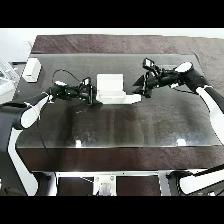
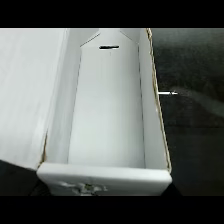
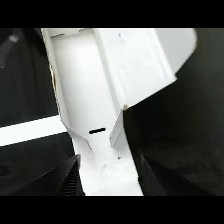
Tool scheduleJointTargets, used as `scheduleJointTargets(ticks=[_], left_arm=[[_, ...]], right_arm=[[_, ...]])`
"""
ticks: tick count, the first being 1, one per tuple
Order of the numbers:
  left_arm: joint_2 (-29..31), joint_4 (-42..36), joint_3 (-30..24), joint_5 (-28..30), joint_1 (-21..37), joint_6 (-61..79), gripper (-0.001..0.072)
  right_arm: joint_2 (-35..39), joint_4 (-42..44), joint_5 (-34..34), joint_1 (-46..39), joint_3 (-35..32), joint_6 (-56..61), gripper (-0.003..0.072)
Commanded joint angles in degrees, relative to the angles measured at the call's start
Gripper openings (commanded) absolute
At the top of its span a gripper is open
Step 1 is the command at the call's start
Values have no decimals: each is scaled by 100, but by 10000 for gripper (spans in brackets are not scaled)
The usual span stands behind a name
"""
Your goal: Fold the box and place the chain.
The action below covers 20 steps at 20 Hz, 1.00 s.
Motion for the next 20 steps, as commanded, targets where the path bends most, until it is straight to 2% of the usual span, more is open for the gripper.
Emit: scheduleJointTargets(ticks=[1,5,9,11,13,17,20], left_arm=[[4,4,0,0,2,0,231],[4,2,2,-2,2,0,231],[4,2,2,0,2,0,231],[4,2,2,0,2,0,231],[4,2,2,0,2,0,231],[4,2,2,0,2,0,231],[4,2,2,0,2,0,231]], right_arm=[[-323,455,20,2,-212,-498,538],[-673,485,-39,162,-212,-601,532],[-719,485,-313,361,-201,-798,529],[-719,483,-516,415,-201,-940,439],[-721,485,-673,426,-201,-940,425],[-721,487,-719,450,-201,-1036,288],[-721,562,-772,518,-201,-1086,284]])
